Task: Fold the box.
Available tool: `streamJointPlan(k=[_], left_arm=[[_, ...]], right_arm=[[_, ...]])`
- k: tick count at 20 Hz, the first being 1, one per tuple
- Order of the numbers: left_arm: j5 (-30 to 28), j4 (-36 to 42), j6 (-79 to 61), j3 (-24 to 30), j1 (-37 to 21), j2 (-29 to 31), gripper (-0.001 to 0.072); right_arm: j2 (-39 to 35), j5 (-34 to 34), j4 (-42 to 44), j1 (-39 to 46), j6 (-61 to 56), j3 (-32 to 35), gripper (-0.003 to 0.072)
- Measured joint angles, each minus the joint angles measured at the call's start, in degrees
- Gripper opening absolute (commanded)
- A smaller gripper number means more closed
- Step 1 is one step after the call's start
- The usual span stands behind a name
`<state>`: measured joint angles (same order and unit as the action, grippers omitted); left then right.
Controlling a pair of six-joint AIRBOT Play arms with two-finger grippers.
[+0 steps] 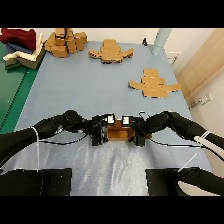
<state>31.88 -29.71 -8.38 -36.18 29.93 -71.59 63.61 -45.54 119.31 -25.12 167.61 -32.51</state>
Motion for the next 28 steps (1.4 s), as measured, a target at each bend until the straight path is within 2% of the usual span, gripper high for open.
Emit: streamJointPlan(k=[16, 17, 18, 19, 28], left_arm=[[-0.8, 1.5, -1.2, -1.3, 2.3, -4.2, 0.0701], [-0.8, 1.6, -1.1, -1.4, 2.3, -4.4, 0.0682], [-0.8, 1.6, -1.1, -1.4, 2.3, -4.5, 0.0548], [-1.0, 1.7, -1.0, -1.5, 2.3, -4.6, 0.0474], [-1.2, 2.8, -1.3, -1.6, 2.2, -4.7, 0.0474]], right_arm=[[0.0, 0.0, 0.0, 0.0, 0.0, 0.0, 0.0497], [0.0, 0.0, 0.0, 0.0, 0.0, 0.0, 0.0497], [0.0, 0.0, 0.0, 0.0, 0.0, 0.0, 0.0497], [0.0, -0.1, 0.0, 0.0, 0.0, 0.0, 0.0497], [0.0, 0.0, 0.0, 0.0, 0.0, 0.0, 0.0497]])
